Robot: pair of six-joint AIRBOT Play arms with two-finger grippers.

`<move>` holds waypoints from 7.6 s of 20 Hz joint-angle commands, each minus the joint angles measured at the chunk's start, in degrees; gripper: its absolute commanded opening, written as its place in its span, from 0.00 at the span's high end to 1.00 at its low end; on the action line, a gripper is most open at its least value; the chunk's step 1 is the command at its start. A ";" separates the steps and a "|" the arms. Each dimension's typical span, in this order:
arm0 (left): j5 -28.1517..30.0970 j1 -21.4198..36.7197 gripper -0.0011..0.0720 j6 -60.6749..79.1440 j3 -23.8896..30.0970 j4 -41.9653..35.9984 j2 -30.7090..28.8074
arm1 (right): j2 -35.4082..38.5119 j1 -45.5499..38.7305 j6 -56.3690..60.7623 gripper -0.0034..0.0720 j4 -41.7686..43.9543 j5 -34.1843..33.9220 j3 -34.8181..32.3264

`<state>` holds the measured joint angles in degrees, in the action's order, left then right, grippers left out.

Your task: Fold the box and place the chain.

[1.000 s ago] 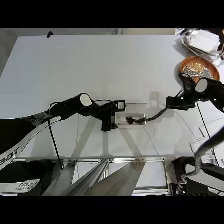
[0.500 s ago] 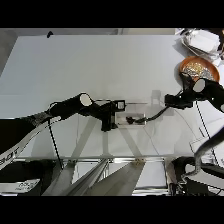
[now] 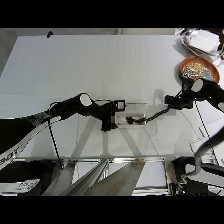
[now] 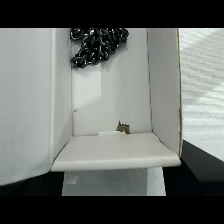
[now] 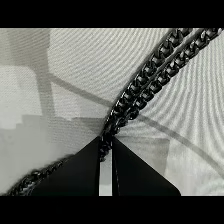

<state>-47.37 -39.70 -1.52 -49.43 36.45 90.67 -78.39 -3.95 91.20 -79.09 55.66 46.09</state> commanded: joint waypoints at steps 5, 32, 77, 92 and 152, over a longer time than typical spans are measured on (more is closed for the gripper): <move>0.02 -0.02 0.81 0.00 0.02 0.02 -0.04 | 7.96 0.07 -5.66 0.94 1.11 4.57 0.00; 0.02 -0.02 0.81 0.00 0.02 0.02 -0.04 | 56.30 0.07 -32.06 0.94 46.25 9.42 0.00; 0.02 -0.02 0.81 0.00 0.02 0.02 -0.04 | 24.39 28.30 -26.45 0.93 27.91 -4.35 -8.68; 0.02 -0.02 0.81 0.00 0.02 0.02 -0.04 | 17.22 33.68 -21.99 0.77 27.78 -9.57 -8.63; -0.42 -0.02 0.81 0.00 0.00 0.02 -0.04 | 52.26 6.62 -16.76 0.94 19.45 9.44 11.50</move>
<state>-47.51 -39.70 -1.54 -49.43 36.45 90.67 -32.01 1.34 74.67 -66.54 64.97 57.56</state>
